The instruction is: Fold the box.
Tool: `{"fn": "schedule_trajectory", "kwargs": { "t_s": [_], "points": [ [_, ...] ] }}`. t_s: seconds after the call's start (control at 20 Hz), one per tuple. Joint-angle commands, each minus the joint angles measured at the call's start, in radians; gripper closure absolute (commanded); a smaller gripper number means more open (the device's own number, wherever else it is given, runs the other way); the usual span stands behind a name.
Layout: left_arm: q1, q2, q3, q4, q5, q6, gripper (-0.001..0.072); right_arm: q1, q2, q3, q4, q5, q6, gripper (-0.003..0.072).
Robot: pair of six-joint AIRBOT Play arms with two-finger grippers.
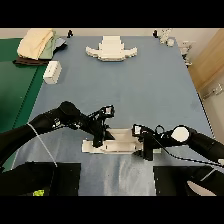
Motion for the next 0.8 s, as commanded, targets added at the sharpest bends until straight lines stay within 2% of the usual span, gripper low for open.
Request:
{"fn": "schedule_trajectory", "kwargs": {
  "t_s": [0.0, 0.25, 0.35, 0.75],
  "points": [
    [0.000, 0.000, 0.001, 0.000, 0.001, 0.000, 0.0696, 0.001, -0.036, -0.002, 0.030, -0.016, -0.058, -0.0019],
    [0.000, 0.000, 0.000, 0.000, 0.001, 0.000, 0.0696, 0.002, -0.051, -0.002, 0.068, -0.027, -0.111, 0.0000],
    [0.000, 0.000, 0.001, 0.000, 0.000, 0.000, 0.0696, 0.002, -0.051, -0.002, 0.081, -0.033, -0.112, 0.0036],
    [0.000, 0.000, 0.001, 0.000, 0.001, 0.000, 0.0696, 0.034, 0.005, -0.037, 0.075, -0.047, -0.110, 0.0036]
  ]
}}
